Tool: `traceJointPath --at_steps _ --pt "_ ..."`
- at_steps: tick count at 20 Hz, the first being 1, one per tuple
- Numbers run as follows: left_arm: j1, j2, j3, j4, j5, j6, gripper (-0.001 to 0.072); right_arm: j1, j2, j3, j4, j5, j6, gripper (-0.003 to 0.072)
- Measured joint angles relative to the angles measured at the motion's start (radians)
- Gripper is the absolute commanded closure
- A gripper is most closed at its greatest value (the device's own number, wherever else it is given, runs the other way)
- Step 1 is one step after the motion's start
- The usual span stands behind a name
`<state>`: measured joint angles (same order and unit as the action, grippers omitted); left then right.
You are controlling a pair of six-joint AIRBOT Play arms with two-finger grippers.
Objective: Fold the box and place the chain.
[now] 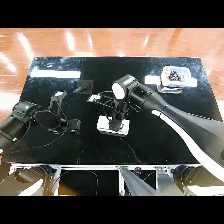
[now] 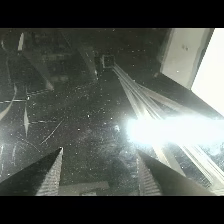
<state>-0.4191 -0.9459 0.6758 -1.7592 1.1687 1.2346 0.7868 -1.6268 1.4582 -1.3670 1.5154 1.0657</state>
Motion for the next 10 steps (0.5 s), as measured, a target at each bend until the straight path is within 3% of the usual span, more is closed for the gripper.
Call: traceJointPath --at_steps 9,10 --pt "0.000 0.000 0.000 0.000 0.000 0.000 0.0161 -0.003 0.014 -0.003 0.002 0.019 0.036 0.0247" --pt "0.000 0.000 0.000 0.000 0.000 0.000 0.0161 -0.008 0.024 0.003 0.004 0.019 0.047 0.0342"
